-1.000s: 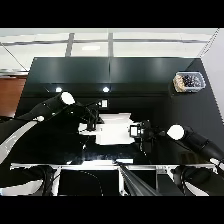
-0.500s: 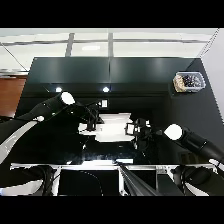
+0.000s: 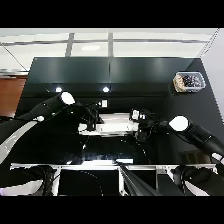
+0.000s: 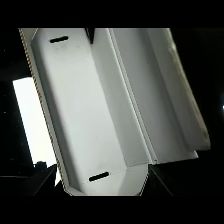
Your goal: Fold the box and place the chain.
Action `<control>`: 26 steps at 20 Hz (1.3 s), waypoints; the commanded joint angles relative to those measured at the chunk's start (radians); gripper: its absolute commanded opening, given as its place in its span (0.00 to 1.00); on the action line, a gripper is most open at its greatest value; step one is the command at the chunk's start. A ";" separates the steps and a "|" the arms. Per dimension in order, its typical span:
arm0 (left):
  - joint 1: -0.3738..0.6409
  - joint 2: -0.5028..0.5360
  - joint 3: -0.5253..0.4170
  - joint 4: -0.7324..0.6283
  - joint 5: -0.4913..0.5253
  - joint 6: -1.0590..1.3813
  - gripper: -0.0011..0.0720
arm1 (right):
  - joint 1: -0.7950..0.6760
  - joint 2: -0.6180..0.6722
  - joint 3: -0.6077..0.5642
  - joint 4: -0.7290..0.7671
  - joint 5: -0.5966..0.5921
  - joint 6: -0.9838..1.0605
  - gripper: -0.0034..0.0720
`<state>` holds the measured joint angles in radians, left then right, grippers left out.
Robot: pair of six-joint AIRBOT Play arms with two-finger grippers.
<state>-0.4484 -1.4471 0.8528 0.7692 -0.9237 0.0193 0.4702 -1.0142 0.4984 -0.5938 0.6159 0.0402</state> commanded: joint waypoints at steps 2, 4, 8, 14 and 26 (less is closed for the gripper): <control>-0.001 -0.001 0.000 0.000 -0.001 0.000 0.05 | -0.015 -0.043 0.017 0.043 -0.032 -0.062 0.92; -0.001 -0.001 0.000 0.000 -0.001 0.000 0.05 | -0.016 -0.058 0.032 0.047 -0.033 -0.082 0.92; -0.001 -0.001 0.000 0.000 -0.001 0.000 0.05 | -0.016 -0.089 0.038 0.105 0.007 -0.131 0.92; -0.001 -0.001 0.000 -0.008 -0.002 0.000 0.05 | -0.053 -0.180 0.037 0.193 0.139 -0.297 0.89; -0.001 -0.001 0.000 -0.026 -0.002 0.000 0.05 | -0.073 -0.237 0.038 0.080 0.120 -0.277 0.89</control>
<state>-0.4496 -1.4475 0.8528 0.7433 -0.9276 0.0196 0.3981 -1.2480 0.5358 -0.4629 0.7464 -0.2607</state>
